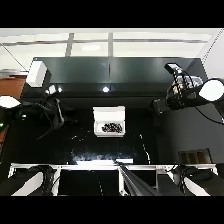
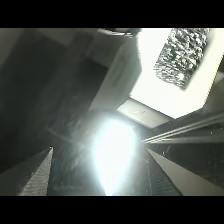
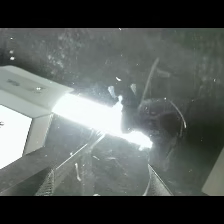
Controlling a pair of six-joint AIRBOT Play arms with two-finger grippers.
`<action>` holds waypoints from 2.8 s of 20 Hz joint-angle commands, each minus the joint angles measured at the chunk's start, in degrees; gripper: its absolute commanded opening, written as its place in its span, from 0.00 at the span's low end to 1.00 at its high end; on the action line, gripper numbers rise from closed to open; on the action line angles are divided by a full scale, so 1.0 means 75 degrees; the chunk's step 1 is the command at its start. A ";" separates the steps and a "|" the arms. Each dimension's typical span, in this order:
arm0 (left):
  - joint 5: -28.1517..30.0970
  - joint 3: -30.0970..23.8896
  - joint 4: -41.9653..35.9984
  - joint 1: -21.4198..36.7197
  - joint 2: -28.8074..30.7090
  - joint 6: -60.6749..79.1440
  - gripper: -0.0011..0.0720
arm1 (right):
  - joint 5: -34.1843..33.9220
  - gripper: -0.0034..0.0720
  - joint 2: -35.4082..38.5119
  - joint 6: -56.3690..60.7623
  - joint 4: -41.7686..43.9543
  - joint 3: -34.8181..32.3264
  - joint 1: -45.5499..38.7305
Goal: Fold the box and place the chain.
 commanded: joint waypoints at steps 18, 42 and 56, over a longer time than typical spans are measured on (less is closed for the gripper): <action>-0.0568 0.0023 -0.1635 -0.0294 -0.1035 0.3416 0.95 | -0.0495 0.98 0.0006 0.0219 -0.0562 -0.0003 -0.0003; 0.0274 -0.0052 -0.0752 -0.1696 -0.2098 0.1973 0.98 | -0.0545 0.98 0.0006 0.0219 -0.0927 -0.0003 -0.0003; 0.0341 0.0105 -0.0746 -0.2232 -0.2180 0.2235 0.99 | -0.0434 0.98 0.0006 0.0221 -0.0924 -0.0003 -0.0003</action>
